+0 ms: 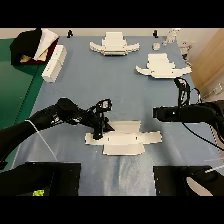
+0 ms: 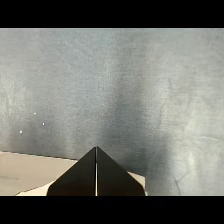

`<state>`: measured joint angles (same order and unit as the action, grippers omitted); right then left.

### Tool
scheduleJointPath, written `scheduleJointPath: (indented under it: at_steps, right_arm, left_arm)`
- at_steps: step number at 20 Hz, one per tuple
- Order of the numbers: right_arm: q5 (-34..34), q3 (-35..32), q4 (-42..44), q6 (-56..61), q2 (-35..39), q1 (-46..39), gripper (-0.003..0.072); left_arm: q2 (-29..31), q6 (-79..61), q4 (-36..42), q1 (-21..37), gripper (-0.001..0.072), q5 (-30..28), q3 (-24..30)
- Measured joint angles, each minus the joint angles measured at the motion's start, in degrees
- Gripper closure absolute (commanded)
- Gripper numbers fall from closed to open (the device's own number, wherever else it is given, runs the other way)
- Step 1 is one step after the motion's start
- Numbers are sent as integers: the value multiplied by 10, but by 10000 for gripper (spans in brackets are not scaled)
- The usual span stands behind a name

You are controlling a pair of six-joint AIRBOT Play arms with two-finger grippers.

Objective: Fold the box.

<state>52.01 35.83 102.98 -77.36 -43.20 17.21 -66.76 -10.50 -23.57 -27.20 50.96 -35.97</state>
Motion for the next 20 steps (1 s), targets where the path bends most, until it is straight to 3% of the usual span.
scheduleJointPath:
  at_steps: [20]
  right_arm:
    - [-1, 0, -25, -1, 0, 0, 686]
  left_arm:
    - [-18, 26, -29, -11, 696, 0, -16]
